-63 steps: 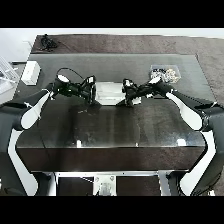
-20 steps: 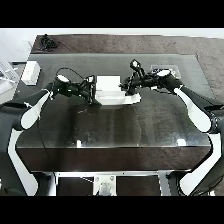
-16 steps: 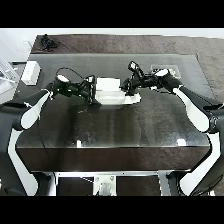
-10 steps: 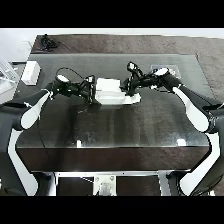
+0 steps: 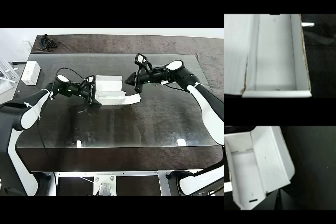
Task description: Fold the box and place the chain.
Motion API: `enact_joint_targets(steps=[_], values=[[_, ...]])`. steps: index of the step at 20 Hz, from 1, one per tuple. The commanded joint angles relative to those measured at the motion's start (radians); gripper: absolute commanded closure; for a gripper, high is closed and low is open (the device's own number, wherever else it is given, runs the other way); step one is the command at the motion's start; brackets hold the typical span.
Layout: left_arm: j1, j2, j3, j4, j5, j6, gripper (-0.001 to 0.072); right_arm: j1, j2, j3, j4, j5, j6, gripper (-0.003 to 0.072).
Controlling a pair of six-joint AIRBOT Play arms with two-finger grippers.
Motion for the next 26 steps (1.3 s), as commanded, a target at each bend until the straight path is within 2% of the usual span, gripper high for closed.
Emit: enact_joint_targets(steps=[1, 6, 15, 17, 18, 19, 20, 21, 26], values=[[-0.001, -0.001, 0.0, 0.0, 0.0, 0.0, 0.018, -0.013, 0.053, -0.09, -0.154, 0.017, -0.009, 0.0032], [-0.001, -0.001, 0.0, 0.0, 0.0, 0.0, 0.018, 0.003, 0.03, -0.12, -0.157, 0.015, -0.139, 0.001], [-0.001, -0.001, 0.0, 0.0, 0.0, 0.0, 0.018, 0.047, -0.04, -0.119, -0.103, -0.046, -0.185, 0.0011], [-0.001, -0.001, 0.0, 0.0, 0.0, 0.0, 0.018, 0.053, -0.047, -0.119, -0.092, -0.048, -0.19, 0.008], [-0.001, -0.001, 0.0, 0.0, 0.0, 0.0, 0.018, 0.055, -0.05, -0.119, -0.084, -0.048, -0.19, 0.0252], [-0.001, -0.001, 0.0, 0.0, 0.0, 0.0, 0.018, 0.055, -0.052, -0.119, -0.061, -0.049, -0.19, 0.0343], [-0.001, -0.001, 0.0, 0.0, 0.0, 0.0, 0.018, 0.055, -0.054, -0.119, -0.042, -0.049, -0.191, 0.038], [-0.001, -0.001, 0.0, 0.0, 0.0, 0.0, 0.018, 0.055, -0.056, -0.119, -0.019, -0.049, -0.191, 0.0453], [-0.001, -0.001, 0.0, 0.0, 0.0, 0.0, 0.018, 0.074, -0.083, -0.119, 0.118, -0.059, -0.264, 0.0469]])
